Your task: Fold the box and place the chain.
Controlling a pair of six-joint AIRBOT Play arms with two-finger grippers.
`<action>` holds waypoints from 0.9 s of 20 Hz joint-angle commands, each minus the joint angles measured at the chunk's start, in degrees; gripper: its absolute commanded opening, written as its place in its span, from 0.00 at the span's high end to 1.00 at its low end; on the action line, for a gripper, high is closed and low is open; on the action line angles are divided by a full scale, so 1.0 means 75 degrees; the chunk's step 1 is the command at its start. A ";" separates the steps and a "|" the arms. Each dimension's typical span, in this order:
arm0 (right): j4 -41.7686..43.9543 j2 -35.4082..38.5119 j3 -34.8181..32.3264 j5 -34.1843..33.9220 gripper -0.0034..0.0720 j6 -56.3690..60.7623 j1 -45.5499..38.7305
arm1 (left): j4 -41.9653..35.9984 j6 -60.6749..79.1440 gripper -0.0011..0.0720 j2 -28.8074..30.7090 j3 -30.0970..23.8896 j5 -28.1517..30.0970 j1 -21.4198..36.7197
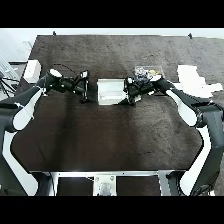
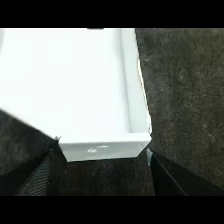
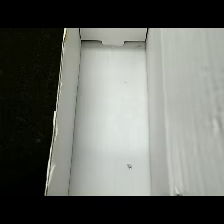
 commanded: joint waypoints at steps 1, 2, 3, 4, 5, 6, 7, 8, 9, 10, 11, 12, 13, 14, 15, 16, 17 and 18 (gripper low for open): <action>0.0000 0.0000 0.0000 0.0003 0.18 0.0000 0.0006 | -0.0146 0.0189 0.00 -0.0064 -0.0017 0.0000 0.0015; 0.0000 0.0000 0.0000 0.0000 0.18 0.0000 0.0006 | -0.0143 0.0189 0.00 -0.0064 -0.0017 0.0058 0.0015; 0.0000 0.0000 0.0000 0.0000 0.18 0.0000 0.0006 | -0.0146 0.0189 0.00 -0.0064 -0.0017 0.0114 0.0015; 0.0000 0.0000 0.0000 0.0003 0.18 0.0003 0.0006 | -0.0146 0.0189 0.00 -0.0064 -0.0017 0.0154 0.0015; 0.0000 0.0000 0.0000 0.0003 0.18 0.0000 0.0006 | -0.0146 0.0189 0.00 -0.0064 -0.0017 0.0184 0.0015; 0.0000 0.0000 0.0000 0.0003 0.18 0.0000 0.0006 | -0.0149 0.0189 0.00 -0.0064 -0.0017 0.0189 0.0015; 0.0000 0.0000 0.0000 0.0003 0.18 0.0000 0.0006 | -0.0154 0.0189 0.00 -0.0067 -0.0017 0.0187 0.0015; 0.0000 0.0000 0.0000 0.0003 0.18 0.0000 0.0006 | -0.0172 0.0189 0.00 -0.0079 -0.0017 0.0166 0.0012; 0.0000 0.0000 0.0000 0.0003 0.18 0.0000 0.0006 | -0.0236 0.0189 0.00 -0.0114 -0.0015 0.0099 0.0015; 0.0000 0.0000 0.0000 0.0003 0.18 0.0000 0.0006 | -0.0289 0.0189 0.00 -0.0175 -0.0017 0.0035 0.0012; 0.0000 0.0000 0.0000 0.0000 0.18 0.0000 0.0009 | -0.0300 0.0189 0.00 -0.0221 -0.0029 0.0044 0.0012; 0.0000 0.0000 0.0000 0.0000 0.18 0.0000 0.0006 | -0.0367 0.0192 0.00 -0.0259 -0.0029 0.0020 0.0012; 0.0000 0.0000 0.0000 0.0003 0.18 0.0000 0.0006 | -0.0443 0.0207 0.00 -0.0306 -0.0032 0.0009 0.0012; 0.0000 0.0000 0.0000 0.0003 0.18 0.0000 0.0006 | -0.0490 0.0210 0.00 -0.0318 -0.0032 -0.0012 0.0012; 0.0000 0.0000 0.0000 0.0003 0.18 0.0000 0.0006 | -0.0501 0.0213 0.00 -0.0318 -0.0032 -0.0012 0.0012; 0.0000 0.0000 0.0000 0.0000 0.18 0.0000 0.0006 | -0.0545 0.0210 0.00 -0.0318 -0.0032 -0.0015 0.0012; 0.0000 0.0000 0.0000 0.0003 0.18 0.0000 0.0006 | -0.0545 0.0210 0.00 -0.0318 -0.0032 -0.0023 0.0012; 0.0000 0.0000 0.0000 0.0003 0.18 0.0000 0.0006 | -0.0542 0.0210 0.00 -0.0318 -0.0032 -0.0017 0.0012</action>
